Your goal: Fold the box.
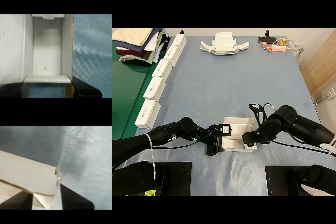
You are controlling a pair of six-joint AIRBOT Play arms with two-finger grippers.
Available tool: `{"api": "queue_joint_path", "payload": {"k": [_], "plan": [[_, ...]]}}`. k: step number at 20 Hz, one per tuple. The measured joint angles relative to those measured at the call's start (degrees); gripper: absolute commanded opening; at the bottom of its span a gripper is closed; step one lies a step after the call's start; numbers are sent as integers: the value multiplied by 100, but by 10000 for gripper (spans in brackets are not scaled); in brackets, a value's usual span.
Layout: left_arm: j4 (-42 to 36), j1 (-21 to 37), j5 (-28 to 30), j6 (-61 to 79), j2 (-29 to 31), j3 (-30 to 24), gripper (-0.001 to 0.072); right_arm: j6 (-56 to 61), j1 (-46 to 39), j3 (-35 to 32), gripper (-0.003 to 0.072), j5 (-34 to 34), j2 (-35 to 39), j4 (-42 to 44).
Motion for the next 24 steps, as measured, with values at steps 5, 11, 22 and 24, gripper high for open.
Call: {"api": "queue_joint_path", "payload": {"k": [5,11,22,24], "plan": [[-2,0,0,0,0,0,414,1469,758,417,431,-396,-520,-992],[-2,0,0,0,2,0,414,2168,944,505,438,-356,-699,-1139],[-2,0,0,-2,0,0,414,2535,986,511,214,-295,-1115,-1010],[-2,0,0,-2,2,0,414,2581,986,516,2,-404,-1150,-1084]]}}
